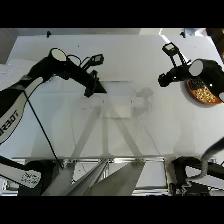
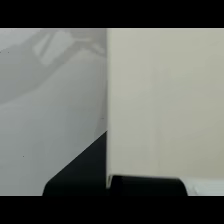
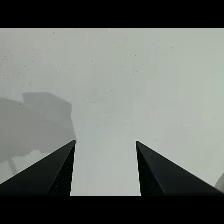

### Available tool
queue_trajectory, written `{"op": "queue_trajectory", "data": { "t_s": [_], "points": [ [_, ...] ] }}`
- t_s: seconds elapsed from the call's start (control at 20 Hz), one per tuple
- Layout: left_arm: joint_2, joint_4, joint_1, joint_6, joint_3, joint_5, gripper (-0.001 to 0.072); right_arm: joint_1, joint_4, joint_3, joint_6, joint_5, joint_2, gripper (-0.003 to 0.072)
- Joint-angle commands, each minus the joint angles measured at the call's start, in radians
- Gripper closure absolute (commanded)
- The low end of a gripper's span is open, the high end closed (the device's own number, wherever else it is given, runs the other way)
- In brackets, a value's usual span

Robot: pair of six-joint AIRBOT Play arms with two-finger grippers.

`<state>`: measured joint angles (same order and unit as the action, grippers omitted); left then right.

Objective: Fold the box and place the chain.

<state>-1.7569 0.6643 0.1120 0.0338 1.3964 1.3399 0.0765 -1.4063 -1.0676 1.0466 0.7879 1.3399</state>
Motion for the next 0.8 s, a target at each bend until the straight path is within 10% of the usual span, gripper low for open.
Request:
{"op": "queue_trajectory", "data": {
  "t_s": [0.0, 0.75],
  "points": [
    [-0.047, 0.026, -0.001, -0.063, 0.000, -0.104, 0.0709, 0.000, 0.000, 0.000, 0.000, 0.000, -0.001, 0.0267],
    [-0.082, 0.092, -0.014, -0.124, -0.056, -0.204, 0.0707, 0.000, 0.000, 0.000, 0.000, 0.000, -0.001, 0.0267]
  ]
}}
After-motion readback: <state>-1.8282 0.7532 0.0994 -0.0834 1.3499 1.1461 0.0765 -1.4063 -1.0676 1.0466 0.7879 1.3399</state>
